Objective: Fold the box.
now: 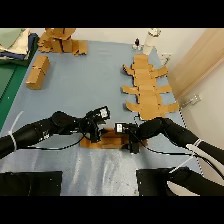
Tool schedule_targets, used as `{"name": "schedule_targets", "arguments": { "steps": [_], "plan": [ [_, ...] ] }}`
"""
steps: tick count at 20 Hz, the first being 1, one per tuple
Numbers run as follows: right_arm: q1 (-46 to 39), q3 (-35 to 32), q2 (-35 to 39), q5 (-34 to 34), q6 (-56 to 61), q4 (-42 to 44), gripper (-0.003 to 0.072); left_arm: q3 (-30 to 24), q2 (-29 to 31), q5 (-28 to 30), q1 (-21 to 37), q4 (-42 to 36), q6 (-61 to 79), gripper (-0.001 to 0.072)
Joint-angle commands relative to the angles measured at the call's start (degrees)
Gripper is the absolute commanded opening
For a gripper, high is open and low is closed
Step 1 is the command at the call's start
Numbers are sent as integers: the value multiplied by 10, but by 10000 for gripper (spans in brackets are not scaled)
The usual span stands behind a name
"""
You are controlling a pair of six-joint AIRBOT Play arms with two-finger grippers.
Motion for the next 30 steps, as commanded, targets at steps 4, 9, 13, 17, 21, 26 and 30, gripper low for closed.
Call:
{"name": "schedule_targets", "arguments": {
  "steps": [4, 9, 13, 17, 21, 26, 30],
  "plan": [
    [0, 0, 1, 2, 15, -4, 499, 1, 38, -125, 52, 196, -242, 412],
    [0, 0, 1, 3, 17, -4, 499, 1, 38, -189, 54, 276, -329, 411],
    [0, 0, 1, 1, 17, -1, 499, 1, 38, -197, 54, 304, -377, 411],
    [1, 1, 5, -11, 17, 9, 499, 1, 38, -196, 54, 315, -378, 411],
    [1, 1, 9, -11, 5, 10, 499, 1, 38, -196, 54, 316, -378, 411],
    [1, 1, 9, -11, 0, 18, 500, 1, 38, -196, 54, 316, -379, 411],
    [1, 1, -2, -8, -9, 19, 501, 1, 38, -196, 54, 316, -383, 411]
  ]
}}
